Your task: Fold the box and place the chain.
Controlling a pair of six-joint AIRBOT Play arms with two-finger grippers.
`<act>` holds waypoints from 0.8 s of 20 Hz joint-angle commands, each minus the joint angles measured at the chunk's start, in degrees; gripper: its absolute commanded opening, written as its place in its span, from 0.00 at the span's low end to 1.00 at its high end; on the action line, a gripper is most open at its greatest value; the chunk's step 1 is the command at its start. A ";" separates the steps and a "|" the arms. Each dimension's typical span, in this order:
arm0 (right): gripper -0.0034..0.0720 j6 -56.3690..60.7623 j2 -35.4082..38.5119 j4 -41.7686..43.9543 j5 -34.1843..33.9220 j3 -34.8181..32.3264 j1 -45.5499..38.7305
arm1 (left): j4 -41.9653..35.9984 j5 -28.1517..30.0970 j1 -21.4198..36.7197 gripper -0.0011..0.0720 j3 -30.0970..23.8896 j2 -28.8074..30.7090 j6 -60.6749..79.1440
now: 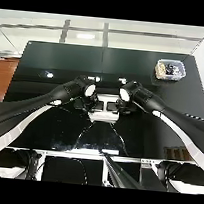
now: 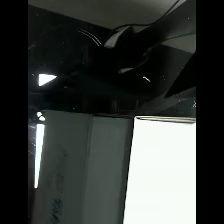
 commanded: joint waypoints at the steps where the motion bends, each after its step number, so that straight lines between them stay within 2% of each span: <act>1: 0.36 1.77 -0.11 -0.90 0.50 0.07 0.28 | 0.00 -0.09 0.00 0.06 0.00 -0.04 0.02; 3: 0.07 1.60 -0.11 -0.68 0.52 0.07 0.31 | 0.00 -0.09 0.00 0.06 0.00 -0.04 0.02; 7: 0.08 1.57 -0.11 -0.31 0.52 0.07 0.42 | 0.00 -0.07 0.00 0.05 0.00 -0.04 0.02; 8: 0.30 1.62 -0.11 -0.02 0.46 0.07 0.39 | 0.00 -0.07 0.00 0.06 0.00 -0.04 0.02; 9: 0.39 1.60 -0.11 0.17 0.26 0.07 0.42 | 0.00 -0.07 0.02 0.06 0.00 -0.04 0.02; 14: 0.38 1.62 -0.98 0.37 1.25 0.07 0.42 | 0.00 -0.07 0.00 0.06 0.00 -0.04 0.02; 15: 0.29 1.60 -1.05 0.35 1.46 0.07 0.42 | 0.00 -0.07 0.00 0.06 0.00 -0.04 0.02; 16: 0.29 1.62 -1.05 0.37 1.42 0.07 0.42 | 0.00 -0.07 0.00 0.06 0.00 -0.04 0.02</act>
